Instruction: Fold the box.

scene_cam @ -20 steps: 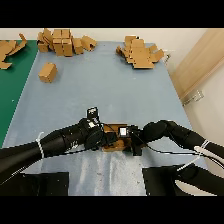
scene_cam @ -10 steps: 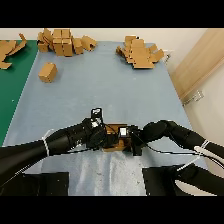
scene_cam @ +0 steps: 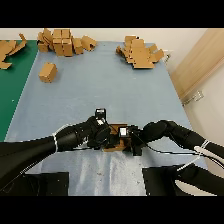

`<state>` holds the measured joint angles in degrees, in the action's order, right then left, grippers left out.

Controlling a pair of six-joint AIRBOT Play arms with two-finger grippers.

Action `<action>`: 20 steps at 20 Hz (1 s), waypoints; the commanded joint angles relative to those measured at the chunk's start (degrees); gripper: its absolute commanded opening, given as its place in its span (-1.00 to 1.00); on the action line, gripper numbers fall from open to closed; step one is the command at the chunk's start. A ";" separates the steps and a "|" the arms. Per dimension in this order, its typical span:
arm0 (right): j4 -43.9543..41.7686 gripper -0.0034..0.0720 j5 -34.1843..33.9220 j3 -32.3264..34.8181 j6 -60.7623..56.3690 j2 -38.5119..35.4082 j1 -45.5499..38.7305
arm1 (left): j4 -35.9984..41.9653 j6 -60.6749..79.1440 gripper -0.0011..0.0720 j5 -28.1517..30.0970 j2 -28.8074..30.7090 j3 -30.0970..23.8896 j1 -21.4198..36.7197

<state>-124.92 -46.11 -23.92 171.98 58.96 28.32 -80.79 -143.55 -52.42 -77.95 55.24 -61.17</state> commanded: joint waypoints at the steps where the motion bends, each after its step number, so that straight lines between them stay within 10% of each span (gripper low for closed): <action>1: 0.00 0.43 0.00 0.02 0.00 0.00 0.00 | -0.02 0.17 0.17 -0.11 -0.24 0.17 -0.20; 4: 0.00 0.43 0.02 0.00 -0.02 0.00 0.00 | 0.04 0.17 -0.51 -0.11 -0.28 0.17 -0.20; 7: 0.00 0.43 0.02 0.00 0.00 0.00 0.00 | 0.09 0.17 -0.54 -0.11 -0.28 0.17 -0.28; 8: 0.00 0.43 0.04 0.00 -0.02 0.00 0.00 | 0.11 0.33 -0.94 -0.09 -0.28 0.17 -0.28; 16: 0.00 0.43 0.04 0.00 0.00 0.00 0.00 | 0.92 0.26 -0.94 -0.02 -0.28 0.17 -0.28; 17: 0.00 0.43 0.04 0.00 0.00 0.00 0.00 | 1.05 0.26 -0.86 0.33 -0.26 0.17 -0.28; 19: 0.00 0.43 0.04 0.00 0.00 0.00 0.00 | 1.14 -0.07 0.69 1.07 -0.26 0.20 -0.28; 20: 0.00 0.43 0.02 0.00 0.00 0.00 0.00 | 1.11 -0.07 0.62 0.94 -0.26 0.24 -0.24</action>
<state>-124.90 -46.11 -23.92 171.98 58.96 28.32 -79.20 -143.41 -49.82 -78.19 55.51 -61.49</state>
